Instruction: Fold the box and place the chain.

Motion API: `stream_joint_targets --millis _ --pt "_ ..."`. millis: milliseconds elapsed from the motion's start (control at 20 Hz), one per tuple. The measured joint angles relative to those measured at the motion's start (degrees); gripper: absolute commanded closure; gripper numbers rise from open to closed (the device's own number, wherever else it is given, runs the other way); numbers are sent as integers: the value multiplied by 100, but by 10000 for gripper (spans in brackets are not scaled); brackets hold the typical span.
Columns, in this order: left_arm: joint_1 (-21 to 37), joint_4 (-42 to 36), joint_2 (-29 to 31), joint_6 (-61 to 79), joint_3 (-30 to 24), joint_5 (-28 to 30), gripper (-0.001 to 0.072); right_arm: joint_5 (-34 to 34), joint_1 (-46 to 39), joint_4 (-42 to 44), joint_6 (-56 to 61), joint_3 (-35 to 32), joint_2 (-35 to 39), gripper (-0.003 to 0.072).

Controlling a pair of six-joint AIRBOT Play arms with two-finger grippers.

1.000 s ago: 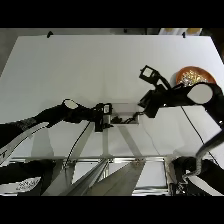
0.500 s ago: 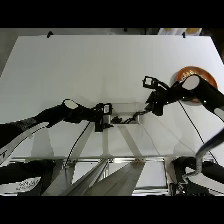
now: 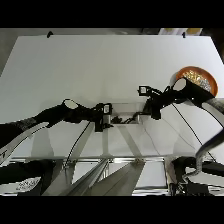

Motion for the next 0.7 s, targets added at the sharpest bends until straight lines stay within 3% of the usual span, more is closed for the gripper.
stream_joint_targets --millis 150,450,700 --pt "0 0 0 0 0 0 320 22 0 223 -68 0 -103 670" --pt "0 0 0 0 0 0 320 308 0 0 0 0 7 671" --pt "0 0 0 0 0 0 320 664 61 -509 964 0 968 670"
